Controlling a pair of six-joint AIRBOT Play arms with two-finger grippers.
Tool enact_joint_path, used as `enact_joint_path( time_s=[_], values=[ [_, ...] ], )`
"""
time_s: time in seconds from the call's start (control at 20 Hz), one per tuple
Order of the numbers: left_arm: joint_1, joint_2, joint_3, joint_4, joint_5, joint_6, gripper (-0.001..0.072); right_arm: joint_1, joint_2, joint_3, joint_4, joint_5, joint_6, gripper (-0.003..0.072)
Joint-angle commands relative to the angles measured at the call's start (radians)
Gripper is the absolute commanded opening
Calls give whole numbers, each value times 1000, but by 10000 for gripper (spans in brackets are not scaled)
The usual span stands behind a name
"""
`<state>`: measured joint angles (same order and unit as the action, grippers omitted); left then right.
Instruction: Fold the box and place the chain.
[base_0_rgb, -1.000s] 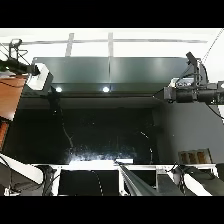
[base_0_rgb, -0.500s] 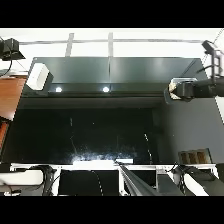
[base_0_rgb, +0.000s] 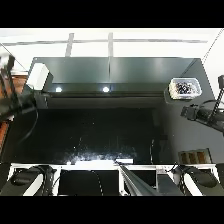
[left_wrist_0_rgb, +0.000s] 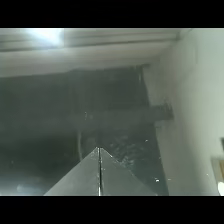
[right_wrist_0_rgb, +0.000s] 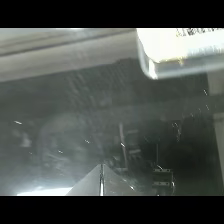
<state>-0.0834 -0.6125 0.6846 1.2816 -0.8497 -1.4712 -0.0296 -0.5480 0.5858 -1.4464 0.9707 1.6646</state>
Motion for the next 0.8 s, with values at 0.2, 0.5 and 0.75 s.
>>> enact_joint_path(
  time_s=[0.2, 0.5, 0.75],
  values=[
    [-35, 204, -216, 16, 110, -63, 33, 0, 24, -69, -24, -26, 26, 27],
    [-35, 203, -216, 16, 110, -63, 34, 0, 24, -69, -24, -26, 26, 27],
    [-35, 203, -216, 16, 110, -63, 34, 0, 24, -69, -24, -26, 26, 27]
  ],
)
